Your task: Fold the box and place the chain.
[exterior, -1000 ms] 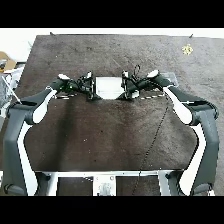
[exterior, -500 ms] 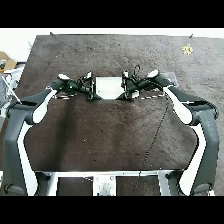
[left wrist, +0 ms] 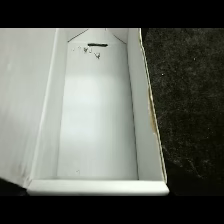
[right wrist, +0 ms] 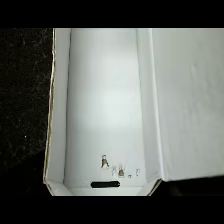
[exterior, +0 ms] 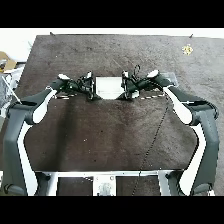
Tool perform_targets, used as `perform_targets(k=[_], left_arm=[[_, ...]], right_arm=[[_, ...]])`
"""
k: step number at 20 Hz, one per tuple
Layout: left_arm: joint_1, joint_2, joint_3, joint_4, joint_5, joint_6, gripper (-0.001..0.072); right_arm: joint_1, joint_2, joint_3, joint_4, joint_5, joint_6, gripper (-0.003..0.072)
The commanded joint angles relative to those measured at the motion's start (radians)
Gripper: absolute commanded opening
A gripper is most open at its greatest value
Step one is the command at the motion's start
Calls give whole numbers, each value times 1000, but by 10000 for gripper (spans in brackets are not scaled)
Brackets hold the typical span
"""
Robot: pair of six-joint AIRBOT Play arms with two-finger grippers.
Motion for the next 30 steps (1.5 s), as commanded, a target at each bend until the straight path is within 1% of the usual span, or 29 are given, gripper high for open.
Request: perform_targets(k=[1, 13, 14, 15, 16, 19, 21, 23, 26, 30], left_arm=[[0, 0, 1, -1, 1, 0, 462], [0, 0, 1, -1, 1, 0, 462], [0, 0, 1, -1, 1, 0, 462], [0, 0, 1, -1, 0, 0, 462], [0, 0, 1, -1, 1, 0, 462], [0, 0, 1, -1, 1, 0, 462], [0, 0, 1, -1, 1, 0, 462], [0, 0, 1, -1, 1, 0, 462], [0, 0, 1, -1, 1, 0, 462], [0, 0, 1, -1, 1, 0, 461]], right_arm=[[1, 0, 0, 0, 0, 0, 442], [1, 0, 0, 0, 0, 0, 441], [1, 0, 0, 0, 0, 0, 450], [1, 0, 0, 2, 1, 8, 562], [0, 0, 0, 8, -3, 7, 692], [0, 6, 0, 6, -3, 8, 692], [-1, 16, 0, -35, -4, 21, 691], [-1, 27, 0, -95, -9, 60, 692], [-2, 63, 0, -237, -8, 153, 691], [-2, 150, 0, -370, -8, 266, 691]])
